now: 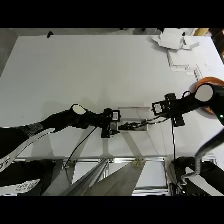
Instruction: Fold the box and place the chain.
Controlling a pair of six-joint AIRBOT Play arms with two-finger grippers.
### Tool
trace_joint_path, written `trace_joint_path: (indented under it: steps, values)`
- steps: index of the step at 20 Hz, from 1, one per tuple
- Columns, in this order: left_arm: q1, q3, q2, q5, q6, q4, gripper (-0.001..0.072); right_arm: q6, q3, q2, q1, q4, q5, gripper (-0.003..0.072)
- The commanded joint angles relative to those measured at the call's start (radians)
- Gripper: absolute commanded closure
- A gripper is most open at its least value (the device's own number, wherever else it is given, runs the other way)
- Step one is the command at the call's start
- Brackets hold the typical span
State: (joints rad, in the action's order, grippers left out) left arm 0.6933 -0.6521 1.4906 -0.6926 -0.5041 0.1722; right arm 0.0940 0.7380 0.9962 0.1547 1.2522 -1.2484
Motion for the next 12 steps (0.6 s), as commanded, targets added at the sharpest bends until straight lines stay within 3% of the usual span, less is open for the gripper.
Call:
trace_joint_path:
  steps: [1,12]
  values:
    - [0.0,0.0,0.0,0.0,0.0,0.0,0.0503,-0.117,0.0,-0.08,0.119,-0.149,-0.096,0.0668]
    - [0.0,0.0,0.0,0.0,0.0,0.0,0.0503,-0.196,0.0,-0.08,0.392,-0.339,0.252,0.0667]
